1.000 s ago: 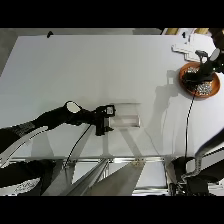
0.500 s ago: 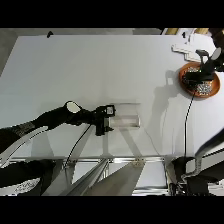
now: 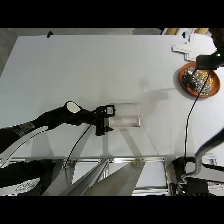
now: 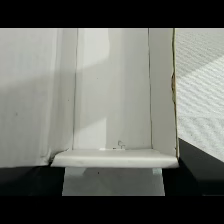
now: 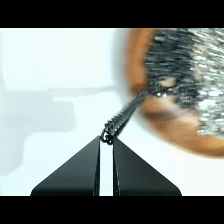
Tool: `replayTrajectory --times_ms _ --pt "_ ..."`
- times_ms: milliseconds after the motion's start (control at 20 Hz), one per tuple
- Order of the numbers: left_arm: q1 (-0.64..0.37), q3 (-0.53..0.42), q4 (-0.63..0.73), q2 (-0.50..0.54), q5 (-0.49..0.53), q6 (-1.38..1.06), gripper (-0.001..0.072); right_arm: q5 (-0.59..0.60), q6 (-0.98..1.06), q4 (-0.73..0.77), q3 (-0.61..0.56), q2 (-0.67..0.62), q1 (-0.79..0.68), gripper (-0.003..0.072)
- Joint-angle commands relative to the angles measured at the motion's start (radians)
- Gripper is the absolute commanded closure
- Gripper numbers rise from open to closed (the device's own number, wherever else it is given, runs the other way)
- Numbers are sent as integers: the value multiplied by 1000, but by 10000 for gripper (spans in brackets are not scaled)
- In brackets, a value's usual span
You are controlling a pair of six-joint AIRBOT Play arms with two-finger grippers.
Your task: Fold the box and place the chain.
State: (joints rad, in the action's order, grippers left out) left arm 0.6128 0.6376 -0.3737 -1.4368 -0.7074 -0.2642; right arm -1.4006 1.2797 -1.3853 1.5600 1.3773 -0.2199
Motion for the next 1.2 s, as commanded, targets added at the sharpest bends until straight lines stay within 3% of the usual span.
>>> replayTrajectory --times_ms 0,300,550,850,1150 --pt "0 0 0 0 0 0 457 -97 -5 81 0 -174 70 666" --pt "0 0 0 0 0 0 457 -173 69 85 -11 -384 250 666" --pt "0 0 0 0 0 0 457 -171 164 85 -122 -523 473 666" --pt "0 0 0 0 0 -1 457 -5 214 73 -343 -606 779 666" --pt "0 0 0 0 0 0 457 302 218 73 -595 -605 892 666"
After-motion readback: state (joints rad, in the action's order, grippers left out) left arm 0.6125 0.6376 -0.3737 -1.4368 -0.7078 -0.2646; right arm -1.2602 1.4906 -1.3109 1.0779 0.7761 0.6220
